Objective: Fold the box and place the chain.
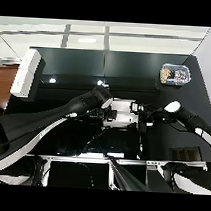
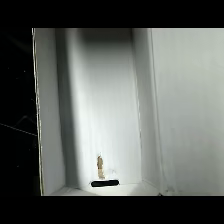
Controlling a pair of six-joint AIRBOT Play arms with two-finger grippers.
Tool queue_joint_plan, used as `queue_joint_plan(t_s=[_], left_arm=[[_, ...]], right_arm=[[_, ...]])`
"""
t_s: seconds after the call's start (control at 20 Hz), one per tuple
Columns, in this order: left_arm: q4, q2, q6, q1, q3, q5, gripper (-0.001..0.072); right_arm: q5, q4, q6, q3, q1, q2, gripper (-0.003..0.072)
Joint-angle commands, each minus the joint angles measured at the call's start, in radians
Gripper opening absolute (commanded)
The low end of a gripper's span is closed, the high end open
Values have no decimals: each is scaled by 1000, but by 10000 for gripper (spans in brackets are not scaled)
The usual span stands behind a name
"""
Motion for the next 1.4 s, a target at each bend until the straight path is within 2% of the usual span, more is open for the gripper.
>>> queue_joint_plan(t_s=[0.0, 0.05, 0.2, 0.3, 0.4, 0.7, 0.75, 0.8, 0.85, 1.1, 1.15, 1.25, 1.3, 1.35], left_arm=[[4, -9, -19, -3, 4, 8, 446], [3, -9, -19, -3, 4, 15, 347], [3, -9, -23, -10, 5, 34, 321], [3, -9, -23, -10, 6, 45, 143], [-4, -9, -23, -10, 7, 68, 24], [-2, -12, -44, -10, 7, 55, 30], [-4, -12, -44, -10, 7, 55, 128], [-3, -12, -44, -10, 7, 55, 296], [-3, -12, -45, -10, 7, 55, 412], [-3, -12, -45, -9, 7, 56, 420], [-3, -12, -45, -9, 7, 56, 368], [-3, -12, -45, -9, 7, 64, 70], [-4, -12, -44, -9, 7, 75, 24], [-4, -12, -44, -9, 7, 81, 24]], right_arm=[[0, 1, 0, 0, 0, 0, 260], [0, 1, 0, 0, 0, 0, 260], [0, 1, 0, 0, 0, 0, 260], [0, 1, 0, 0, 0, 0, 260], [0, 1, 0, 0, 0, 0, 259], [0, 1, 0, 0, 0, 0, 260], [0, 1, 0, 0, 0, 0, 260], [0, 1, 0, 0, 0, 0, 260], [0, 1, 0, 0, 0, 0, 260], [0, 1, 0, 0, 0, 0, 260], [0, 1, 0, 0, 0, 0, 260], [0, 1, 0, 0, 0, 0, 260], [0, 1, 0, 0, 0, 0, 259], [0, 1, 0, 0, 0, 0, 260]])
